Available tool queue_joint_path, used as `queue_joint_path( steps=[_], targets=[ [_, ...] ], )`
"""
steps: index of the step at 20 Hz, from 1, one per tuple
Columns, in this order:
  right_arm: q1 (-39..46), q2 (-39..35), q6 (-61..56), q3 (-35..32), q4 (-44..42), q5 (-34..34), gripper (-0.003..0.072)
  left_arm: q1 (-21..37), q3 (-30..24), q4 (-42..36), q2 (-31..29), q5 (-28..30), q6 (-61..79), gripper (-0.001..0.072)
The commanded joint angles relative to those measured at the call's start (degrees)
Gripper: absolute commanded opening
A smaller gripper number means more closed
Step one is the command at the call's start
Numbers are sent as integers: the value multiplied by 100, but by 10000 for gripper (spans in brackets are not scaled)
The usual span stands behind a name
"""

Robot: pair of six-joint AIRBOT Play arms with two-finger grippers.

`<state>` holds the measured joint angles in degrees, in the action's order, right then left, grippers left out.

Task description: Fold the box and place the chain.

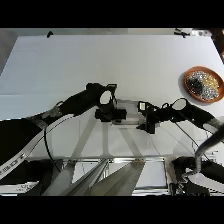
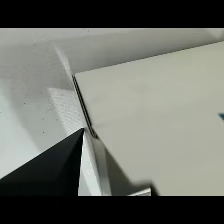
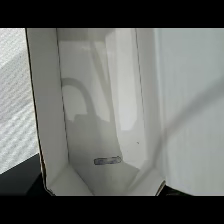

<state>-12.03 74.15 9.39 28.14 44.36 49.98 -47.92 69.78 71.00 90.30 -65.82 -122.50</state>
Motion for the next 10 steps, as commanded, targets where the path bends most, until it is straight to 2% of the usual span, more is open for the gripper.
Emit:
queue_joint_path(
  steps=[1, 7, 10],
  targets=[
    [-4, 2, 4, 0, 382, -2, 341, 170, 7, 44, -304, -107, 221, 420],
    [-4, 2, 7, 0, 382, 0, 341, 431, 4, 149, -610, -501, 1110, 420],
    [-4, 2, 7, 0, 382, 0, 341, 476, 4, 210, -662, -490, 1561, 418]
  ],
)
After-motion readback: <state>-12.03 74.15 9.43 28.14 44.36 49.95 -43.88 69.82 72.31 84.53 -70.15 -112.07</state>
